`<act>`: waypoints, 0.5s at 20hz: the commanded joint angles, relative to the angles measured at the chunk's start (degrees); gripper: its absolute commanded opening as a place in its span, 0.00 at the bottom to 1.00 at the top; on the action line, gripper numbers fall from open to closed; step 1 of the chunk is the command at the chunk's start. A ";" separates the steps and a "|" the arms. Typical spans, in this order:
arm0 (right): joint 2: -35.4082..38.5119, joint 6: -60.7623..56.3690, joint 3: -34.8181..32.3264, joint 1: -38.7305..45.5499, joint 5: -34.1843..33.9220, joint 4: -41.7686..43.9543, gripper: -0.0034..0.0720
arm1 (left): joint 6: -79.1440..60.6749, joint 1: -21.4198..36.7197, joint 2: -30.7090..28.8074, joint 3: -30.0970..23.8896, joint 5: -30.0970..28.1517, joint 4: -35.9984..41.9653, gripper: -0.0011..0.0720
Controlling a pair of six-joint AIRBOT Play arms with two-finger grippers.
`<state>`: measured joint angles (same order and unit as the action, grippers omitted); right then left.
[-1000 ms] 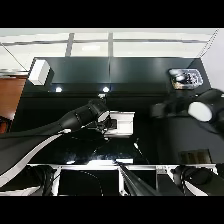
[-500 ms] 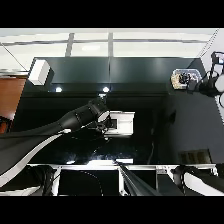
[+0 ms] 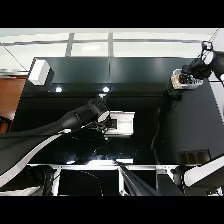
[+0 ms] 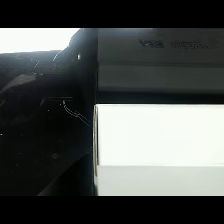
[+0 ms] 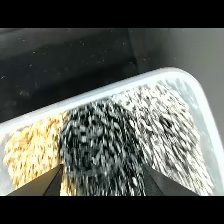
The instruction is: Fold the box and place the chain.
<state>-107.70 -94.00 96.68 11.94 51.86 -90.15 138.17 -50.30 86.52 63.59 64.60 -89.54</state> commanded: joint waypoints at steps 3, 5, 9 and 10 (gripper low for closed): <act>-5.81 0.33 3.50 0.13 0.72 0.83 0.77 | 0.00 0.04 -0.04 0.04 0.17 0.00 0.05; -5.90 0.02 3.56 0.15 1.36 0.81 0.50 | 0.00 0.04 -0.04 0.04 0.22 0.02 0.05; -4.39 0.24 8.00 0.17 7.89 0.59 0.06 | 0.00 0.04 -0.04 0.04 0.22 0.00 0.05; -2.97 0.66 8.76 0.20 9.09 0.57 0.06 | 0.00 0.04 -0.04 0.04 0.22 0.02 0.05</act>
